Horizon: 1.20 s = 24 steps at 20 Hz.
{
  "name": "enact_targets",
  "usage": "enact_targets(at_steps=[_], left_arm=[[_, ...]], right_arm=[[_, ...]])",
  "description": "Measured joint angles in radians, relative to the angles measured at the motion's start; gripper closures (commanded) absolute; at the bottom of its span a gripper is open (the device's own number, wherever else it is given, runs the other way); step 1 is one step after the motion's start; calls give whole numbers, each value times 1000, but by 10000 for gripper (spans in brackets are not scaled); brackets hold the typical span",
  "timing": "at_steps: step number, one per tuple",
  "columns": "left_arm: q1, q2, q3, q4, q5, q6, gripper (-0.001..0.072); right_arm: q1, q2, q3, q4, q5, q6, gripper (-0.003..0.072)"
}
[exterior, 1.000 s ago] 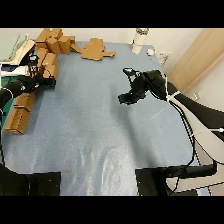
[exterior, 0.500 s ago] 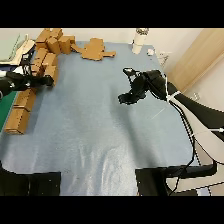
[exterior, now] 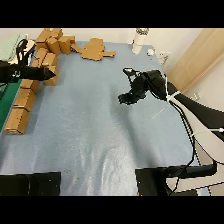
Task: Fold the box.
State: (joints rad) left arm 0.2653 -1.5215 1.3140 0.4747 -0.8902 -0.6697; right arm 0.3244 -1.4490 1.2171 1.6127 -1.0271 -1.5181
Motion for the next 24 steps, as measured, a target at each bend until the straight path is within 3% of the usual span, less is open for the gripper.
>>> enact_targets(at_steps=[4,9,12,17,24], left_arm=[[-75,28,0,-56,-209,-34,699],[-272,54,-31,-34,-394,-95,702],[-414,103,-113,0,-383,-116,702],[-614,187,-267,76,-261,-117,697],[-696,202,-326,138,-207,-117,697]], right_arm=[[0,0,0,0,0,0,682],[0,0,0,0,0,0,682],[0,0,0,0,0,0,682],[0,0,0,0,0,0,682],[0,0,0,0,0,0,682]])
